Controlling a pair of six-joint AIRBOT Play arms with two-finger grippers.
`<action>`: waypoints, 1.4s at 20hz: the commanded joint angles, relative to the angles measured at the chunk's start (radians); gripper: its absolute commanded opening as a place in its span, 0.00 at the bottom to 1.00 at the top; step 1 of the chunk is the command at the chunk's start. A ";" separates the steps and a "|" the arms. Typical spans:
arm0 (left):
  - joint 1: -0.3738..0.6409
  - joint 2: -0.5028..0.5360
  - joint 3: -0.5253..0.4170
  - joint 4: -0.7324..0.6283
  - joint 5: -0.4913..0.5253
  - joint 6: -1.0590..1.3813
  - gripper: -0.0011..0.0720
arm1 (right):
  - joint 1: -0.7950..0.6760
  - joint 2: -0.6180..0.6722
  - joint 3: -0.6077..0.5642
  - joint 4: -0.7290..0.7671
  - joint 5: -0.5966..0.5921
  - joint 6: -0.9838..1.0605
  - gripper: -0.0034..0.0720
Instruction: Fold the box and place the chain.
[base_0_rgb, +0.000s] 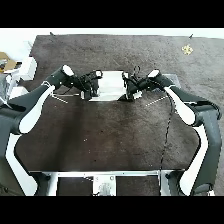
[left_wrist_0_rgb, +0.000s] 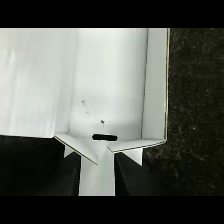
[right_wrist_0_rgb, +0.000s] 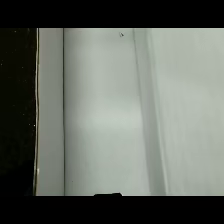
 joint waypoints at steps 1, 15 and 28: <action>-0.001 -0.014 -0.001 -0.106 -0.029 0.005 0.35 | 0.000 0.000 0.000 0.000 0.000 0.000 0.60; -0.006 -0.047 -0.003 -0.238 -0.011 0.085 0.35 | 0.000 0.000 0.000 0.000 0.000 0.000 0.60; 0.000 -0.046 -0.003 -0.192 -0.004 0.043 0.60 | 0.000 0.000 0.000 0.000 0.000 0.000 0.60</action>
